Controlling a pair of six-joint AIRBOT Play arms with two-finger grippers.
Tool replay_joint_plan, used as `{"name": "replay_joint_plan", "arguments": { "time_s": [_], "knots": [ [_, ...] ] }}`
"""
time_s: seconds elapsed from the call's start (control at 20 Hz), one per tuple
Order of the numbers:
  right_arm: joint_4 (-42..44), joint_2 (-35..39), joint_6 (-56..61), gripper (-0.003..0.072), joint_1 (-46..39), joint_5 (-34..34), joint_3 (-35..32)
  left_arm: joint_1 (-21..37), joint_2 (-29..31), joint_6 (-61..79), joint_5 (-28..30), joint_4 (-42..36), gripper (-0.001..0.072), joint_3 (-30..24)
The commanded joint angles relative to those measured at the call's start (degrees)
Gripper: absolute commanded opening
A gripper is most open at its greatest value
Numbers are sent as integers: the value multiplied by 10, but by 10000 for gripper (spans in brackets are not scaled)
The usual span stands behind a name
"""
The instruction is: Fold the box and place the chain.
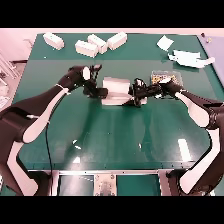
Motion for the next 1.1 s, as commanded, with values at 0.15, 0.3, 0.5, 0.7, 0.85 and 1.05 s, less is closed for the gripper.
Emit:
{"name": "replay_joint_plan", "arguments": {
  "time_s": [0.15, 0.3, 0.5, 0.7, 0.85, 1.05],
  "knots": [
    [1, 0, 1, 477, -2, -6, 0, -11, 0, -4, 8, -4, 467, 5],
    [1, 0, 1, 477, -2, -6, 0, -11, 0, -5, 9, -9, 467, 5],
    [1, 0, 1, 477, -2, -6, 0, -11, 0, -20, 9, -14, 468, 5],
    [1, 0, 1, 477, -2, -6, 0, -11, 0, -19, 14, -33, 469, 5],
    [1, 0, 1, 477, -2, -6, 0, -11, 0, -19, 26, -35, 469, 5],
    [1, 0, 1, 477, -2, -6, 0, -11, 0, -19, 23, -34, 469, 4]
  ]
}}
